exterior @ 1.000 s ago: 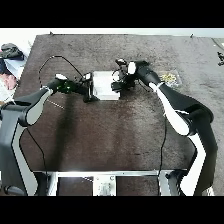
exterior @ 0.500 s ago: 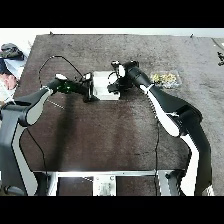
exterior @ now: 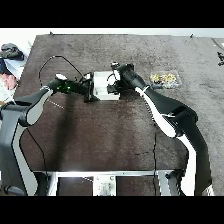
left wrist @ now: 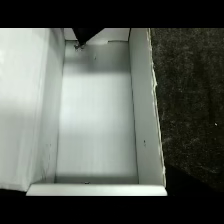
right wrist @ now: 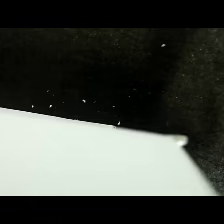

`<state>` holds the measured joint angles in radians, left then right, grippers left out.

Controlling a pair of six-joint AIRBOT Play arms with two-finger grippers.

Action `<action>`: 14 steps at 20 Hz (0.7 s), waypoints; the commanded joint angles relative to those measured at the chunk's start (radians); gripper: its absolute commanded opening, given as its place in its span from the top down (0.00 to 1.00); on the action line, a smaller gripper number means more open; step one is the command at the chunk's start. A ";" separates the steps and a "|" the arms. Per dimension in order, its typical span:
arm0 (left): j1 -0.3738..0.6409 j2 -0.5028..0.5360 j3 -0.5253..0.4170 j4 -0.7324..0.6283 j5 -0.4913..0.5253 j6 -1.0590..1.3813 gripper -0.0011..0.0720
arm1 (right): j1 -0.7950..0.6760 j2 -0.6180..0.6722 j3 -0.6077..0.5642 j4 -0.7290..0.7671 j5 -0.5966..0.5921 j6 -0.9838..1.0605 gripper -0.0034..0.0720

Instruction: Fold the box and place the chain.

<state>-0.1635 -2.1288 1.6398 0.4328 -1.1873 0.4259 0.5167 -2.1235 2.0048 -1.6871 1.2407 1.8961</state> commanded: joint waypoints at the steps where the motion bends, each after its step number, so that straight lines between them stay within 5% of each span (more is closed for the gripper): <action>1: 0.001 0.000 0.001 0.001 0.000 0.001 0.51 | 0.008 -0.006 0.000 -0.016 -0.008 0.039 0.87; 6: 0.001 0.000 0.001 0.001 0.000 0.001 0.51 | 0.012 -0.006 0.000 -0.018 -0.029 0.059 0.92; 7: 0.001 0.000 0.001 0.001 0.000 0.001 0.51 | 0.012 -0.006 0.000 -0.018 -0.028 0.064 0.88; 9: 0.001 0.000 0.001 0.001 0.000 0.001 0.51 | 0.012 -0.005 0.000 -0.018 -0.019 0.065 0.64; 11: 0.001 0.000 0.001 0.001 0.000 0.001 0.51 | 0.012 0.002 0.000 -0.018 -0.007 0.065 0.64; 13: 0.001 0.000 0.001 0.001 0.000 0.001 0.51 | 0.012 0.013 0.000 -0.014 -0.006 0.064 0.38; 14: 0.001 0.000 0.001 0.001 0.000 0.001 0.51 | 0.012 0.018 0.000 -0.013 -0.006 0.064 0.40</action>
<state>-0.1608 -2.1292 1.6398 0.4339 -1.1877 0.4274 0.5274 -2.1189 2.0033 -1.7100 1.2270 1.9564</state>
